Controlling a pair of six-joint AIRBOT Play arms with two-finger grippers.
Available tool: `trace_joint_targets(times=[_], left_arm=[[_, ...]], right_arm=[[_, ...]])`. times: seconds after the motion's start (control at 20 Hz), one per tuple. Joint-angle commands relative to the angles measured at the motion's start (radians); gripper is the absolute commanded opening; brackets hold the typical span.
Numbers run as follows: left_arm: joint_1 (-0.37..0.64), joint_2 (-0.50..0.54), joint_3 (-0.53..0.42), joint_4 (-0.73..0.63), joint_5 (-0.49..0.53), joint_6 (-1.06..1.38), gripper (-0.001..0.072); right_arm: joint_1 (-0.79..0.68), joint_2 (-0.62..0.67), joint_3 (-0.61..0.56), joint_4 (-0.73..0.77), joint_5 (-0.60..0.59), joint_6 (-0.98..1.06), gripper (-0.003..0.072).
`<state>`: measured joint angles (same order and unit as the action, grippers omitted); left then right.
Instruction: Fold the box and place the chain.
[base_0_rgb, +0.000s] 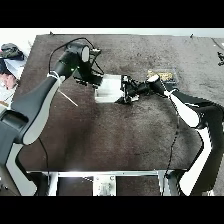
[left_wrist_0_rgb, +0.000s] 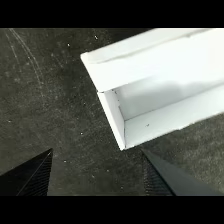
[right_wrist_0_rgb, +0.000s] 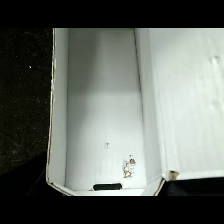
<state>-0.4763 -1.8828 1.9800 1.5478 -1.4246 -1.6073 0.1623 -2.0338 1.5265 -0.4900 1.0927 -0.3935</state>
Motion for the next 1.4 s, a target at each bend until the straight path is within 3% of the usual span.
trace_joint_targets(times=[0.0,0.15,0.4,0.55,0.65,0.95,1.1,1.3,1.35], left_arm=[[0.02,0.09,-0.087,-0.036,0.098,0.08,0.0614],[0.056,0.175,-0.229,-0.127,0.216,0.175,0.0616],[0.177,0.32,-0.549,-0.535,0.462,0.602,0.0616],[0.289,0.333,-0.678,-0.895,0.425,1.065,0.0615],[0.342,0.332,-0.726,-1.016,0.414,1.225,0.0614],[0.347,0.332,-0.723,-1.077,0.526,1.253,0.0613],[0.347,0.282,-0.701,-1.078,0.587,1.333,0.0614],[0.355,0.114,-0.523,-1.073,0.547,1.442,0.0613],[0.371,0.069,-0.474,-1.075,0.489,1.466,0.0613]], right_arm=[[0.001,0.0,0.0,0.0,-0.001,0.0,0.044],[0.001,0.0,0.0,0.0,0.0,0.0,0.044],[0.001,0.0,0.0,0.0,0.0,0.0,0.044],[0.001,0.0,0.0,0.0,0.0,0.0,0.044],[0.001,0.0,0.0,0.0,0.0,0.0,0.044],[0.001,0.0,0.0,0.0,0.0,0.0,0.044],[0.001,0.0,0.0,0.0,0.0,0.0,0.044],[0.001,0.0,0.0,0.0,0.0,0.0,0.044],[0.001,0.0,0.0,0.0,0.0,0.0,0.044]])
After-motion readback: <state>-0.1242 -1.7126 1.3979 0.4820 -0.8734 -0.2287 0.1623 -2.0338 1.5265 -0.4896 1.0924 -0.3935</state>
